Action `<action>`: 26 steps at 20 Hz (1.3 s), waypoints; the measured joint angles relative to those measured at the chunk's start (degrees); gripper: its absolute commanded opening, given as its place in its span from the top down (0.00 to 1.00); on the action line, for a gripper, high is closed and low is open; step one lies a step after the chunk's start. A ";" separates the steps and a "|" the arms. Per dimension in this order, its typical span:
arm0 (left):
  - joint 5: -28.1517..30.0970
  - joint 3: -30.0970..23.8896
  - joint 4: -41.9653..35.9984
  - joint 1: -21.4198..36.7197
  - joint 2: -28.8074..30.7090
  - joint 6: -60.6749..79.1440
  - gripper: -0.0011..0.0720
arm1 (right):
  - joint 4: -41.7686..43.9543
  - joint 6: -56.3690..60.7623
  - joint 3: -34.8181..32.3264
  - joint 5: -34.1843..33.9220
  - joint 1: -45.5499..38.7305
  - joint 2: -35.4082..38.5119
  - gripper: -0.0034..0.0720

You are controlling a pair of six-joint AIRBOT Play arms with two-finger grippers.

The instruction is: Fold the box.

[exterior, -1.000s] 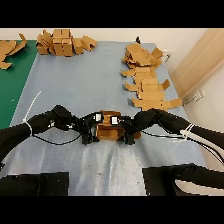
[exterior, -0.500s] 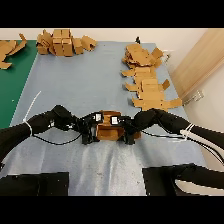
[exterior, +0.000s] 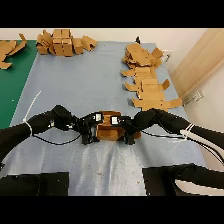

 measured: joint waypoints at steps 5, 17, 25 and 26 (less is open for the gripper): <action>-0.02 0.00 0.00 -0.02 0.00 0.00 0.10 | 0.00 0.02 0.00 0.00 0.00 0.00 0.30; -0.04 0.00 0.00 -0.02 0.00 0.00 0.10 | 0.66 0.02 0.09 -0.24 -0.02 0.00 0.30; -0.24 0.00 0.00 -0.02 0.00 0.00 0.10 | 1.22 0.09 0.15 -0.09 -0.02 -0.02 0.01; -0.37 0.00 0.02 -0.02 0.00 0.00 0.10 | 1.07 0.11 0.33 -0.31 -0.20 0.04 0.01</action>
